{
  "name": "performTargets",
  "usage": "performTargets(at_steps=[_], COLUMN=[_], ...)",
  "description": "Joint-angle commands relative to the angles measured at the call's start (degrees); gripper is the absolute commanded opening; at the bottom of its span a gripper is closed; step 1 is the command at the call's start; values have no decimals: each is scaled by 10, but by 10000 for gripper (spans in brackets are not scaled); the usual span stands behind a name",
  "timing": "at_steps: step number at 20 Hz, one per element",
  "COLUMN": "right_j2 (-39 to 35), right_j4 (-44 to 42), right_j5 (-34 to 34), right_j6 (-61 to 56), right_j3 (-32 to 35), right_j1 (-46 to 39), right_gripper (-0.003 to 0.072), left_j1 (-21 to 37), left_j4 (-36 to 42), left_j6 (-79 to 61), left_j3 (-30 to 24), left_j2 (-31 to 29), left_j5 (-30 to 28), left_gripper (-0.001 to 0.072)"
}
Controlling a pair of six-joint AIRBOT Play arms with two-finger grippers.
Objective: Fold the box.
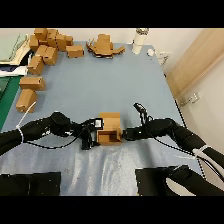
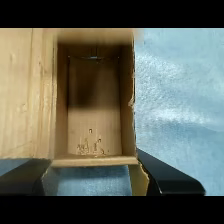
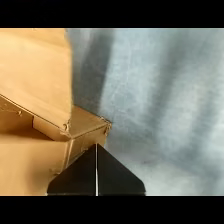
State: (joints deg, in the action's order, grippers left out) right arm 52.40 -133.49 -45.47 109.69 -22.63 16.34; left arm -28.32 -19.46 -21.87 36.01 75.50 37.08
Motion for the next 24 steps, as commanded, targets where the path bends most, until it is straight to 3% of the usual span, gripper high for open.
performTargets(at_steps=[1, 4, 5, 6, 7, 14, 15, 16, 21, 23, 24], right_j2=[-1, -1, -1, -1, -1, -1, -1, -1, -35, -66, -78], right_j4=[-1, 0, 0, 1, 8, 217, 235, 242, 183, 160, 153], right_j5=[-9, -11, -14, -18, -22, -98, -108, -114, -147, -159, -163], right_j6=[9, 9, 9, 8, 7, -187, -204, -212, -200, -200, -200], right_j3=[0, 0, 0, 0, -3, -79, -81, -81, -81, -81, -81], right_j1=[2, 2, 2, 2, 2, -6, -6, -6, -6, -6, -6], right_gripper=[4, 5, 47, 152, 183, 155, 81, 17, 37, 246, 246], left_j1=[1, 1, 1, 1, 1, 1, 1, 1, 1, 1, 1], left_j4=[0, 0, 0, 0, 0, 0, 0, 0, 0, 0, 0], left_j6=[1, 1, 1, 1, 1, 1, 1, 1, 1, 1, 1], left_j3=[0, 0, 0, 0, 0, 0, 0, 0, 0, 0, 0], left_j2=[0, 0, 0, 0, 0, 0, 0, 0, 0, 0, 0], left_j5=[0, 0, 0, 0, 0, 0, 0, 0, 0, 0, 0], left_gripper=[457, 457, 457, 457, 457, 457, 457, 457, 457, 457, 457])
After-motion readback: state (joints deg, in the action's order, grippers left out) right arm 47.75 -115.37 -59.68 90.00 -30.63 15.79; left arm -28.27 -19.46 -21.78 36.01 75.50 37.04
